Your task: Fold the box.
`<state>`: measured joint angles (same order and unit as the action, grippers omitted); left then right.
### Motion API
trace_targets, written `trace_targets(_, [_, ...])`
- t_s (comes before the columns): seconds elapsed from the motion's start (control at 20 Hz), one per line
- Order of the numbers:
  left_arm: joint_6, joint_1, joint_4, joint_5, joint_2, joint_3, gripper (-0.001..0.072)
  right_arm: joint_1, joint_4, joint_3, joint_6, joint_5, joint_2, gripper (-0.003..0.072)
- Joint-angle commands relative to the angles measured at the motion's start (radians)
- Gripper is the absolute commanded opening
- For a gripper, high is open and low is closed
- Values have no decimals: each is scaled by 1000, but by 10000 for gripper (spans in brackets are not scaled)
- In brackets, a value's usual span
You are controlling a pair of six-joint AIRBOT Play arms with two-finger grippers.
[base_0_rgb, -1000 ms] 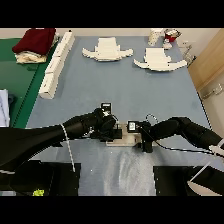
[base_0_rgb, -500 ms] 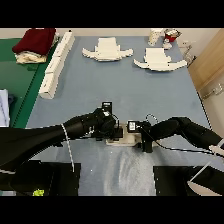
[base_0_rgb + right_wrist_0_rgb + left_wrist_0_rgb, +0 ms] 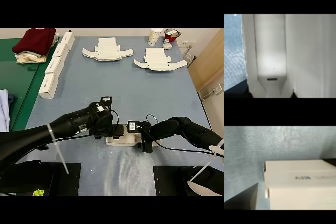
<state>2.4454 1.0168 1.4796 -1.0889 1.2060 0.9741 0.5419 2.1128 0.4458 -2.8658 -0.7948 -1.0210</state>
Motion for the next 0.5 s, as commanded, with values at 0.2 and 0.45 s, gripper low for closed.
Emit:
trace_targets(0.2, [-138, 0, 44, -192, -231, 23, 14, 0, 0, 0, 0, 0, 0, 508])
trace_targets(0.45, [-386, -2, 74, -107, -230, 15, 14, 0, 0, 0, 0, 0, 0, 508])
